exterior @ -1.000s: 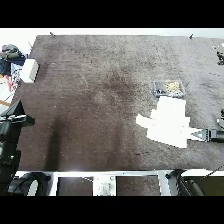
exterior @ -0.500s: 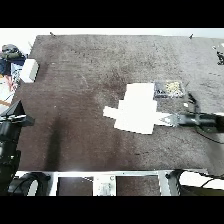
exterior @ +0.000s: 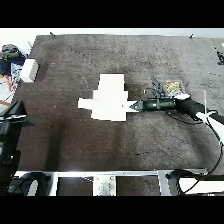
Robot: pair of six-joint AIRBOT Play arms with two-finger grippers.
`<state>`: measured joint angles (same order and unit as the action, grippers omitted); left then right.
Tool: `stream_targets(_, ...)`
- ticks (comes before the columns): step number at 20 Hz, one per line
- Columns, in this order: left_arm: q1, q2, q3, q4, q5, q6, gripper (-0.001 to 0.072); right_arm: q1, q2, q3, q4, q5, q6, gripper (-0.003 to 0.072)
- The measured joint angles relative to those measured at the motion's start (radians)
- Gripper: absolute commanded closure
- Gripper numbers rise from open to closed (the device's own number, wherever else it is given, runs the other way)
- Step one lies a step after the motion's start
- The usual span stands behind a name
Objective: Fold the box and place the chain.
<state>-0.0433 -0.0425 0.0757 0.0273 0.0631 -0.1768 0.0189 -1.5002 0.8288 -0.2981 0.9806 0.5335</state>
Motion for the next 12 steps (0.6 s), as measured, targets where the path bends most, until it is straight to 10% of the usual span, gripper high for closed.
stream_targets(6,-0.001,-0.060,0.058,0.041,-0.268,0.051,0.0015,0.036,-0.040,0.038,0.006,-0.121,-0.065,0.0676)
stream_targets(12,-0.001,-0.469,0.279,0.048,-0.424,0.096,0.0015,0.048,-0.066,0.068,0.006,-0.144,-0.173,0.0676)
